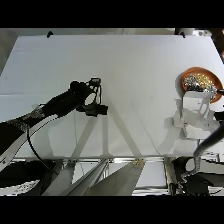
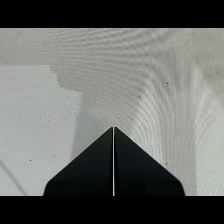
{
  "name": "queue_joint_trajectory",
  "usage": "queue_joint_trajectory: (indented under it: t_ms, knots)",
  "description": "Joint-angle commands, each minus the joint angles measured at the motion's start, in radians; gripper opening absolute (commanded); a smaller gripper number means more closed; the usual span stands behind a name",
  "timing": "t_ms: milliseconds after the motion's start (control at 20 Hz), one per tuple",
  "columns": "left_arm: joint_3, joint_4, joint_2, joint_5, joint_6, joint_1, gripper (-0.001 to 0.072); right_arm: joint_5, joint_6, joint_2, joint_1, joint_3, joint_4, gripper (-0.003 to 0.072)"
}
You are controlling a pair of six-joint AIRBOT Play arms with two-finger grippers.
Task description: Fold the box and place the chain.
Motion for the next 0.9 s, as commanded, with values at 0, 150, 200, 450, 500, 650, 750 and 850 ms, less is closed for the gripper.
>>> queue_joint_trajectory:
  t_ms: [0,150,200,450,500,650,750,850]
  knots:
    - [0.000,0.000,0.000,0.000,0.000,-0.001,0.0010,0.011,0.026,-0.006,0.000,0.000,-0.020,0.0185]
    - [0.000,0.000,0.000,0.000,0.000,-0.001,0.0010,0.022,0.026,-0.005,0.000,0.000,-0.003,0.0017]
    - [0.000,0.000,0.000,0.000,0.000,-0.001,0.0010,0.020,0.025,0.000,0.000,0.000,0.028,0.0016]
    - [0.000,0.000,0.000,0.000,0.000,-0.001,0.0010,0.011,-0.167,0.127,0.039,-0.001,0.459,0.0015]
    - [0.000,0.000,0.000,0.000,0.000,-0.001,0.0010,0.015,-0.194,0.158,0.053,-0.005,0.554,0.0015]
    - [0.000,0.000,0.000,0.000,0.000,-0.001,0.0010,0.001,-0.245,0.249,0.135,-0.061,0.690,0.0014]
    - [0.000,0.000,0.000,0.000,0.000,-0.001,0.0010,-0.037,-0.245,0.314,0.209,-0.129,0.735,0.0013]
    - [0.000,0.000,0.000,0.000,0.000,-0.001,0.0010,-0.085,-0.245,0.374,0.284,-0.204,0.789,0.0013]
